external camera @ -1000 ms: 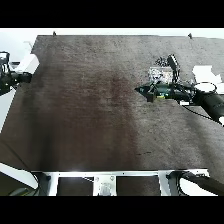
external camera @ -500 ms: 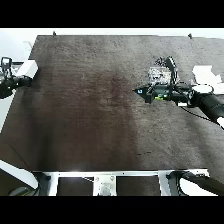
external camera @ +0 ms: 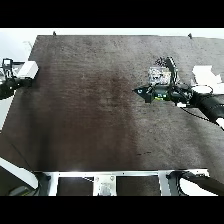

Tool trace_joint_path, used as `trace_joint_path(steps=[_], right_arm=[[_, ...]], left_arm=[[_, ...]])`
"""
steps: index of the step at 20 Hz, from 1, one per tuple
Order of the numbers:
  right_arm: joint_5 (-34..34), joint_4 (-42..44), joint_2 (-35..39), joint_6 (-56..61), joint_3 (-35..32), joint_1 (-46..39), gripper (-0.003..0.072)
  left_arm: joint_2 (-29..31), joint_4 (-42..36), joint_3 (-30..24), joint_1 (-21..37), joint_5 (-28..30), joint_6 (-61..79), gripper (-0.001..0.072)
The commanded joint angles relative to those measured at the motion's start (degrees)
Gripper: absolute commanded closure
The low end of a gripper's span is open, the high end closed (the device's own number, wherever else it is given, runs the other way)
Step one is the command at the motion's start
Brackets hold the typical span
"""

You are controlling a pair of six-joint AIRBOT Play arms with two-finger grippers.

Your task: Fold the box and place the chain.

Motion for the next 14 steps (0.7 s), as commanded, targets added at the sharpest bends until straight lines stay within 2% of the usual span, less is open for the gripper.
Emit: trace_joint_path(steps=[1,4,9,13,14], right_arm=[[-0.37,0.55,-0.04,0.0,-0.02,-0.02,0.0674],[-0.37,0.63,-0.07,0.0,-0.02,-0.02,0.0674],[-0.37,0.79,-0.07,0.0,-0.02,-0.02,0.0675],[-0.35,0.79,-0.04,0.0,-0.02,-0.02,0.0674],[-0.35,0.79,-0.04,0.0,-0.02,-0.02,0.0674]], left_arm=[[-0.42,-0.39,0.13,0.04,2.84,-1.11,0.0693],[-1.81,-0.39,0.13,0.04,-0.94,0.85,0.0693],[-2.12,-0.39,0.2,0.04,-0.98,1.46,0.069],[-2.12,-0.35,0.17,0.04,3.19,1.44,0.0676],[-2.12,-0.33,0.17,0.04,3.34,1.46,0.0358]])
